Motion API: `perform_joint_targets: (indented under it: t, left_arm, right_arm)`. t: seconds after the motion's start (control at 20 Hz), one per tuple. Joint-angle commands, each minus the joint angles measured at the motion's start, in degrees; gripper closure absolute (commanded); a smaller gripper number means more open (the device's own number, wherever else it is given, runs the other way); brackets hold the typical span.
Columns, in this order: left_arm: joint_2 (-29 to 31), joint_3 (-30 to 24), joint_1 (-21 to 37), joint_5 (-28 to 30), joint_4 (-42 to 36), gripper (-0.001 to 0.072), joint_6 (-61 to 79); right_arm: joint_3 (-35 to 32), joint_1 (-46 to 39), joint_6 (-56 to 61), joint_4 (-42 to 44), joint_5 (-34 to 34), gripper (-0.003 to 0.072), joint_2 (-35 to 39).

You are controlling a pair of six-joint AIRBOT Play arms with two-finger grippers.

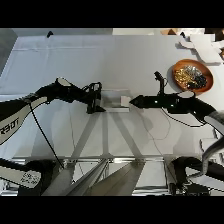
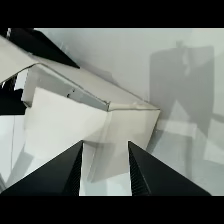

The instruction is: Fold the box and place the chain.

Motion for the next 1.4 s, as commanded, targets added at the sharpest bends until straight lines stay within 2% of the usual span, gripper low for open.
perform_joint_targets:
  t: [0.0,0.3,0.5,0.7,0.8,0.85,1.05,1.2,1.35]
  left_arm:
    - [0.0,0.0,0.0,0.0,0.0,0.0216,0.0]
    - [0.0,0.0,0.0,0.0,0.0,0.0216,0.0]
    - [0.0,0.0,0.0,0.0,0.0,0.0216,0.0]
    - [0.0,0.0,0.0,0.0,0.0,0.0216,0.0]
    - [0.0,0.0,0.0,0.0,0.0,0.0216,0.0]
    - [0.0,0.0,0.0,0.0,0.0,0.0216,0.0]
    - [0.0,0.0,0.0,0.0,0.0,0.0216,0.0]
    - [0.0,0.0,0.0,0.0,0.0,0.0216,0.0]
    - [0.0,0.0,0.0,0.0,0.0,0.0216,0.0]
  right_arm:
    - [0.0,3.0,0.0,-0.7,-2.7,0.0367,0.2]
    - [0.0,5.8,2.0,-0.7,-10.5,0.0365,0.2]
    - [0.0,5.9,5.3,-4.8,-14.9,0.0366,0.2]
    - [0.0,5.9,7.4,-5.1,-14.6,0.0362,0.3]
    - [0.0,5.9,7.4,-5.1,-13.4,0.0229,0.5]
    - [0.0,5.9,7.4,-5.1,-12.8,0.0197,0.6]
    - [0.0,6.3,7.4,-6.0,-12.7,0.0196,1.1]
    - [0.1,9.4,8.5,-9.9,-16.6,0.0197,1.8]
    - [1.1,12.7,21.2,-22.0,-20.5,0.0199,1.8]
